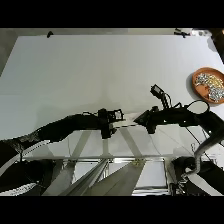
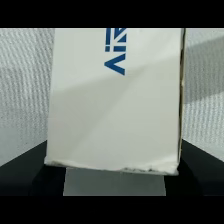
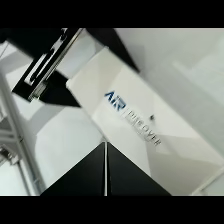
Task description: Fold the box and place the chain.
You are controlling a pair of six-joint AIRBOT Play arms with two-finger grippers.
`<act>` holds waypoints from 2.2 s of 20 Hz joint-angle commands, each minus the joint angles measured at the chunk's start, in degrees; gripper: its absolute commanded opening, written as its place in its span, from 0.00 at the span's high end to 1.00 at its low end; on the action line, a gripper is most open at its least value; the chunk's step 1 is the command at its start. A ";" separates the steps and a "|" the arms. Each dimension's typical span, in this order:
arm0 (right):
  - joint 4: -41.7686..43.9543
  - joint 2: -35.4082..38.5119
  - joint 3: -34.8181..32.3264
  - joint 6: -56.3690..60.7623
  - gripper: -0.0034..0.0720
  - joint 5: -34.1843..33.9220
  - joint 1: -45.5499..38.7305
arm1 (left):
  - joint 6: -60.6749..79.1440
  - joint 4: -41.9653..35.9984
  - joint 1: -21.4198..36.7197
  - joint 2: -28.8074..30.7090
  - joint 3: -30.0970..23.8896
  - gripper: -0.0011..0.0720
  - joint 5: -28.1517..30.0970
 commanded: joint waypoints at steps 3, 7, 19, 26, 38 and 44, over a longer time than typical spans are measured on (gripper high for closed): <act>-2.54 -6.08 -0.20 -0.59 0.94 4.17 -0.39 | 0.00 0.02 0.00 0.00 0.00 0.63 0.00; -2.60 -9.18 -0.20 -1.77 0.94 1.81 -0.39 | 0.02 0.00 0.00 0.00 0.00 0.63 0.00; 4.20 -8.41 -0.15 -11.82 0.94 9.35 -0.42 | 0.02 0.00 0.00 0.00 0.00 0.63 0.00; 5.55 -8.83 -0.17 -9.97 0.94 1.55 -5.38 | 0.00 0.00 0.00 0.00 0.00 0.63 0.00; 0.92 -17.22 -0.20 -11.19 0.94 0.72 -5.38 | 0.02 0.02 0.00 0.00 0.00 0.63 0.00; 0.76 -18.36 -0.17 -11.26 0.94 0.28 -5.38 | 0.00 0.00 0.00 0.00 0.00 0.63 0.00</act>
